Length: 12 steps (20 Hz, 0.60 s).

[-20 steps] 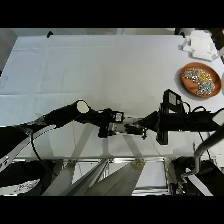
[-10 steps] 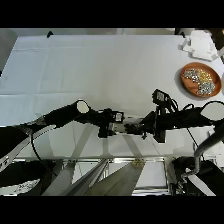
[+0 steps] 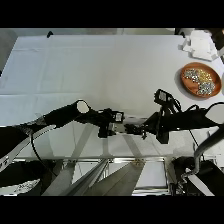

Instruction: Fold the box and place the chain.

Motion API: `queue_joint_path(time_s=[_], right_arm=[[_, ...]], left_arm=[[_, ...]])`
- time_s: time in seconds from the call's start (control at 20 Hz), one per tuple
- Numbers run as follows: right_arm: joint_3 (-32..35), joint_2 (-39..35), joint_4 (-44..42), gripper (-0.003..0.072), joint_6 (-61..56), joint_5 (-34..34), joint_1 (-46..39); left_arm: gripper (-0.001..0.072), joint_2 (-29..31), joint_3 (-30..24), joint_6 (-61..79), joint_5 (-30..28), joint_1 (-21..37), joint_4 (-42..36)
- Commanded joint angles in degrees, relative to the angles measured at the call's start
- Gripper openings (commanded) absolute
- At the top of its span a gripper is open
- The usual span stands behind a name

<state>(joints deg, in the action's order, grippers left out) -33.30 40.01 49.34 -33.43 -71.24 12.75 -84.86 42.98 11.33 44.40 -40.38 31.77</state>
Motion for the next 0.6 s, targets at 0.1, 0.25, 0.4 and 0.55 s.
queue_joint_path(time_s=[0.1, 0.25, 0.4, 0.55], right_arm=[[0.0, -7.0, 18.8, 0.0222, -9.8, -8.8, 0.0], [5.0, -7.0, 17.8, 0.0309, -8.0, -5.9, 0.0], [13.2, -7.0, 16.3, 0.0709, 1.2, 7.3, 0.0], [17.0, -6.6, 12.1, 0.0705, 16.3, 13.2, 0.0]], left_arm=[[0.0335, 0.0, 0.0, 0.0, 0.0, 0.0, 0.0], [0.0335, 0.0, 0.0, 0.0, 0.0, 0.0, 0.0], [0.0335, 0.0, 0.0, 0.0, 0.0, 0.0, 0.0], [0.0335, 0.0, 0.0, 0.0, 0.0, 0.0, 0.0]])
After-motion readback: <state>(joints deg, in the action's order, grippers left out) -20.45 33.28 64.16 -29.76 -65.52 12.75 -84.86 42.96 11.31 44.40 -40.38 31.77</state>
